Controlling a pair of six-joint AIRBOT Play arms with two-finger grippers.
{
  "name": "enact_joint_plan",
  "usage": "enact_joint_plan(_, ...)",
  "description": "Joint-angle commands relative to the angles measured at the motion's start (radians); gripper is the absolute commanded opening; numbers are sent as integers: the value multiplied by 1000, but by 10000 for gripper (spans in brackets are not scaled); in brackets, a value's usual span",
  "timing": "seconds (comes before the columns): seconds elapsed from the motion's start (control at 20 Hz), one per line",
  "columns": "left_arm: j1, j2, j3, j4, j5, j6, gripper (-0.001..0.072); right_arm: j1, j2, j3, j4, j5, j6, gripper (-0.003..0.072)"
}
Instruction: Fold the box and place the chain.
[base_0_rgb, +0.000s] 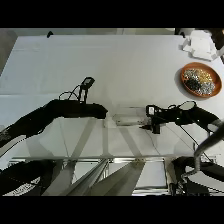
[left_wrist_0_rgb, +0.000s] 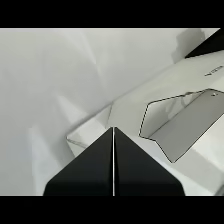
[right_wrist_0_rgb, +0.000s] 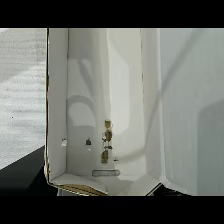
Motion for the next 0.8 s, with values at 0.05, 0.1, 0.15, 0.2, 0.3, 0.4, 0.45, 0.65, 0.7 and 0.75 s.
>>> enact_joint_plan(0.05, -47, -6, 87, 164, 51, 361, 14, 0, 1, 0, 0, 0, 0, 420)
enact_joint_plan(0.1, -69, -10, 87, 170, 53, 432, 36, 0, 1, 0, 0, 0, 0, 420)
enact_joint_plan(0.15, -89, -22, 87, 179, 77, 487, 39, 0, 1, 0, 0, 0, 0, 420)
enact_joint_plan(0.2, -109, -41, 87, 198, 117, 525, 41, 0, 1, 0, 0, 0, 0, 420)
enact_joint_plan(0.3, -132, -92, 87, 256, 172, 541, 99, 0, 1, 0, 0, 0, 0, 420)
enact_joint_plan(0.4, -138, -128, 87, 288, 198, 560, 157, 0, 1, 0, 0, 0, 0, 420)
enact_joint_plan(0.45, -140, -133, 87, 293, 201, 579, 157, 0, 1, 0, 0, 0, 0, 420)
enact_joint_plan(0.65, -149, -134, 87, 285, 167, 788, 157, 0, 1, 0, 0, 0, 0, 420)
enact_joint_plan(0.7, -155, -134, 87, 276, 145, 828, 158, 0, 1, 0, 0, 0, 0, 420)
enact_joint_plan(0.75, -163, -134, 87, 267, 116, 852, 158, 0, 1, 0, 1, 0, 0, 420)
